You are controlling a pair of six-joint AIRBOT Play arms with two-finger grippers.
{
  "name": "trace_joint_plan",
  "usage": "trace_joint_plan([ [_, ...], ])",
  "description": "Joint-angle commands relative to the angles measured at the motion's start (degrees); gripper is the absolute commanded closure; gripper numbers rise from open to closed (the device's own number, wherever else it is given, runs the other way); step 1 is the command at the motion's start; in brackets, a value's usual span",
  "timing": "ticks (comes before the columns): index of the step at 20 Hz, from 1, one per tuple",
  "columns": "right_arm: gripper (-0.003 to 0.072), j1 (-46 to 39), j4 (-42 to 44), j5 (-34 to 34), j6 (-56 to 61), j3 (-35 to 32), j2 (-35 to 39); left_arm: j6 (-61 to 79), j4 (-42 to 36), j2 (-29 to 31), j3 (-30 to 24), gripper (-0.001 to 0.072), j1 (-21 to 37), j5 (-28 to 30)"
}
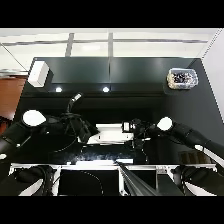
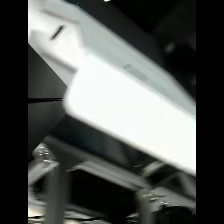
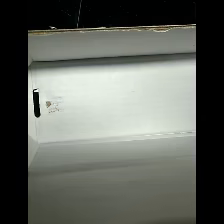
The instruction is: Fold the box and place the chain.
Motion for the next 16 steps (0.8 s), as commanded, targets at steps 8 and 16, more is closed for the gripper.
trace_joint_plan([
  [8,0.0112,0.0,0.0,0.0,0.0,0.0,0.0,8.6,-7.1,-9.0,-0.9,0.0681,-6.2,25.1],
  [16,0.0112,0.0,0.0,0.0,0.0,0.0,0.0,11.2,-7.0,-14.3,-0.6,0.0682,-7.6,21.8],
])
